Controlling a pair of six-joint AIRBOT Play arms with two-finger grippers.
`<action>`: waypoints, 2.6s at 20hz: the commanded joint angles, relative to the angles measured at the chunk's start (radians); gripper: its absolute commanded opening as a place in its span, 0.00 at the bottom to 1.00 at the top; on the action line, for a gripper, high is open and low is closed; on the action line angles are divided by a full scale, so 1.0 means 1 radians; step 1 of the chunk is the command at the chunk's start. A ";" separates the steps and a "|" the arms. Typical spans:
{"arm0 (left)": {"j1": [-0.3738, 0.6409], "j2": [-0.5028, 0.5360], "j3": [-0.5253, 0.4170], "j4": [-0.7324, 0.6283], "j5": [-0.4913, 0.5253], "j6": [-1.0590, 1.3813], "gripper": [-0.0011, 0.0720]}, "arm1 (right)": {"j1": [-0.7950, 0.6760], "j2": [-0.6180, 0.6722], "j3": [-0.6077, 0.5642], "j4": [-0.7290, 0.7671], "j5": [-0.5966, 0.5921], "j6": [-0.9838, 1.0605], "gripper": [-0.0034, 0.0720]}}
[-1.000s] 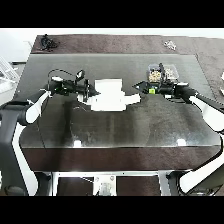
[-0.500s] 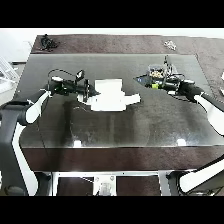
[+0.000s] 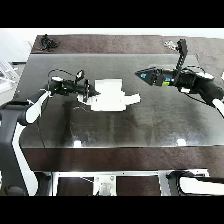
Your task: Fold the box and place the chain.
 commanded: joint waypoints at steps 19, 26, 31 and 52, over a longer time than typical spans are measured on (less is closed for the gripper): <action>0.000 0.000 0.000 -0.005 0.000 0.000 0.04 | 0.368 0.047 -0.243 -0.685 -0.721 -0.314 0.88; 0.000 0.000 0.000 -0.005 0.000 0.000 0.04 | 0.383 0.003 -0.243 -0.687 -0.762 -0.396 0.88; 0.000 0.000 0.000 -0.005 0.000 0.000 0.04 | 0.391 -0.021 -0.243 -0.676 -0.789 -0.422 0.89; 0.000 0.000 0.000 -0.005 0.000 0.000 0.04 | 0.337 -0.076 -0.082 -0.592 -0.795 -0.419 0.88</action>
